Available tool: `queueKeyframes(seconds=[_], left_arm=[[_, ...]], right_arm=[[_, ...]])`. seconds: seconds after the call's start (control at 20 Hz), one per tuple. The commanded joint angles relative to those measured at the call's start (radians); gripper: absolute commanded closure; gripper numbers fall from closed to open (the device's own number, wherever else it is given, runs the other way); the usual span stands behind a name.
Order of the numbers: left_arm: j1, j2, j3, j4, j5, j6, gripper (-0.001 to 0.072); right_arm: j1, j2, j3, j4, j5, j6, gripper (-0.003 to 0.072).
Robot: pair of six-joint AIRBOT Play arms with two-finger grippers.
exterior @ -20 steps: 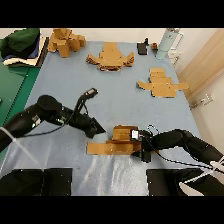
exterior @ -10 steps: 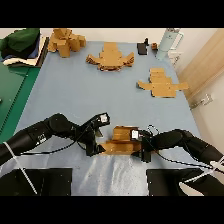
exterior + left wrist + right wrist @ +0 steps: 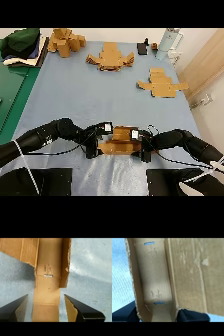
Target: Fold the box.
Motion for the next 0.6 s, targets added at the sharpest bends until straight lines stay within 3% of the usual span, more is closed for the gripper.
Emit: queueKeyframes(seconds=[0.0, 0.45, 0.5, 0.55], left_arm=[[-0.035, -0.018, 0.001, -0.027, 0.06, 0.011, 0.0013], [-0.096, -0.048, 0.016, -0.034, 0.079, 0.013, 0.0016], [-0.096, -0.058, 0.021, -0.035, 0.088, 0.013, 0.0037], [-0.096, -0.07, 0.029, -0.035, 0.092, 0.013, 0.0146]], right_arm=[[0.0, 0.0, 0.001, 0.0, 0.0, 0.0, 0.0147], [0.0, 0.0, 0.001, 0.0, 0.0, 0.0, 0.0147], [0.0, 0.0, 0.001, 0.0, 0.0, 0.0, 0.0147], [0.0, 0.0, 0.001, 0.0, 0.0, 0.0, 0.0147]])
